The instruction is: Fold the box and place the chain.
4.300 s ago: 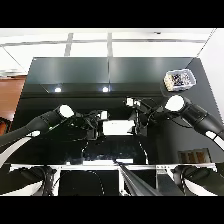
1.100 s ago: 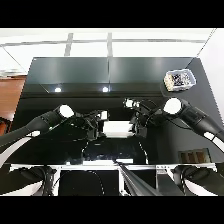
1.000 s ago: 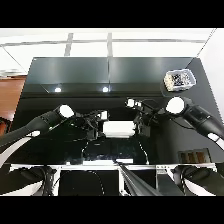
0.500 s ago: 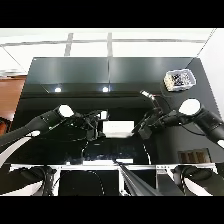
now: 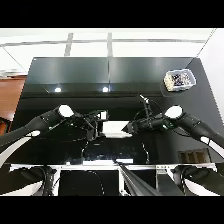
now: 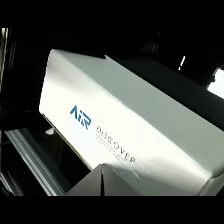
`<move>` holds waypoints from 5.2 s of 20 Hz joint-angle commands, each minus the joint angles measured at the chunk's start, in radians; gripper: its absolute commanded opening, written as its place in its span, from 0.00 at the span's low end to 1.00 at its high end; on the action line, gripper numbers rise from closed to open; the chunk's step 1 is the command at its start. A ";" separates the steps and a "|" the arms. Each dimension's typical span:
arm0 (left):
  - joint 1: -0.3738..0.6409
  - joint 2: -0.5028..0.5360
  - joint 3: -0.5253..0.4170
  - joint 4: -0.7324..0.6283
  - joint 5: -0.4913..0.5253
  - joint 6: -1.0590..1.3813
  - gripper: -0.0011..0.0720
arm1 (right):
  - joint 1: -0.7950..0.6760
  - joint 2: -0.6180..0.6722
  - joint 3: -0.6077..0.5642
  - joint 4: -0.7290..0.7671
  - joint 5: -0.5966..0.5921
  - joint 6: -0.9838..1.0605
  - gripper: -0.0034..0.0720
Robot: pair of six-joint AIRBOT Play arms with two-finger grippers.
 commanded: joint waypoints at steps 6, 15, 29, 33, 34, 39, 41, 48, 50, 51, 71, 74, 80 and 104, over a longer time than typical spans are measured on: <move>0.000 0.000 0.000 -0.002 -0.002 -0.002 0.50 | -0.008 0.073 0.094 -0.095 0.125 -0.053 0.06; -0.002 0.076 0.135 0.106 -0.080 -0.073 1.00 | -0.293 0.404 0.210 -0.773 0.383 0.294 0.06; -0.187 -0.175 0.435 0.163 -0.204 -0.451 0.99 | -0.330 0.410 0.198 -0.675 0.268 0.295 0.06; -0.187 -0.177 0.436 0.164 -0.207 -0.451 0.99 | -0.330 0.410 0.198 -0.675 0.266 0.295 0.06; -0.187 -0.177 0.436 0.166 -0.214 -0.450 0.98 | -0.330 0.410 0.198 -0.675 0.266 0.295 0.06; -0.194 -0.177 0.436 0.215 -0.215 -0.441 0.98 | -0.330 0.410 0.193 -0.676 0.265 0.295 0.06; -0.206 -0.177 0.436 0.238 -0.215 -0.422 0.98 | -0.330 0.410 0.184 -0.675 0.258 0.295 0.06; -0.281 -0.191 0.436 0.373 -0.172 -0.438 0.99 | -0.330 0.410 0.158 -0.674 0.251 0.296 0.06; -0.295 -0.216 0.436 0.378 -0.127 -0.459 0.99 | -0.330 0.410 0.158 -0.674 0.251 0.296 0.06; -0.304 -0.227 0.436 0.382 -0.097 -0.458 0.99 | -0.330 0.410 0.158 -0.675 0.250 0.296 0.06; 0.690 -0.399 0.921 0.755 -0.237 -1.289 0.29 | -0.330 0.410 0.158 -0.673 0.106 0.341 0.06; 0.792 -0.564 1.133 0.750 -0.231 -1.335 0.29 | -0.327 0.410 0.158 -0.657 0.107 0.345 0.06; 0.805 -0.811 1.423 0.799 -0.229 -1.328 0.29 | -0.327 0.410 0.158 -0.648 0.114 0.452 0.06; 0.259 0.288 0.349 0.674 -0.082 -1.574 0.05 | -0.241 0.408 0.077 -0.809 -0.346 0.296 0.06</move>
